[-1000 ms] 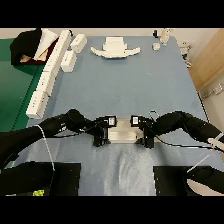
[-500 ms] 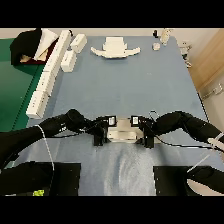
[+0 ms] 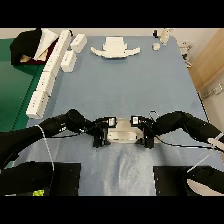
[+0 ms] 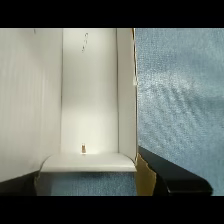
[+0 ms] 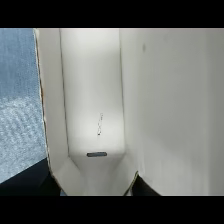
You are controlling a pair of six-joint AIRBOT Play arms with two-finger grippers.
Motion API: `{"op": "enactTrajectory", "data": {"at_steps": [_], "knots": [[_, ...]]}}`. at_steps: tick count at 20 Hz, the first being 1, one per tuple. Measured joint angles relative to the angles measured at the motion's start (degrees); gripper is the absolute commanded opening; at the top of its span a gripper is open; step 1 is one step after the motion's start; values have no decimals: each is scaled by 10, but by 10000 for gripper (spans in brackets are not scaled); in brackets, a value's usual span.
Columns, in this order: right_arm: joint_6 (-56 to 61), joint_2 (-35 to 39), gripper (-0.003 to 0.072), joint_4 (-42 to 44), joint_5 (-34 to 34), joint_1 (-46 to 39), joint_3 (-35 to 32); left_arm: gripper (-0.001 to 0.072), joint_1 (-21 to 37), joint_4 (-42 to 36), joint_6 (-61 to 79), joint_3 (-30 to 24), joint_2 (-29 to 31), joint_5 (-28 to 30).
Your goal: Fold the box.
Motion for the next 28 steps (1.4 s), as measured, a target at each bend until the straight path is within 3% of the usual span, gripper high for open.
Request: {"op": "enactTrajectory", "data": {"at_steps": [1, 2, 3, 28], "knots": [[0, 0, 529, 0, 0, 0, 0, 691, 0, 0, 0, 0, 0, 0], [0, 0, 529, 0, 0, 0, 0, 537, 0, 0, 1, 0, 0, 0], [0, 0, 529, 0, 0, 0, 0, 440, 0, 0, 1, 0, 0, 2], [0, 0, 529, 0, 0, 0, 0, 442, 0, 2, 11, 0, 0, -1]]}}
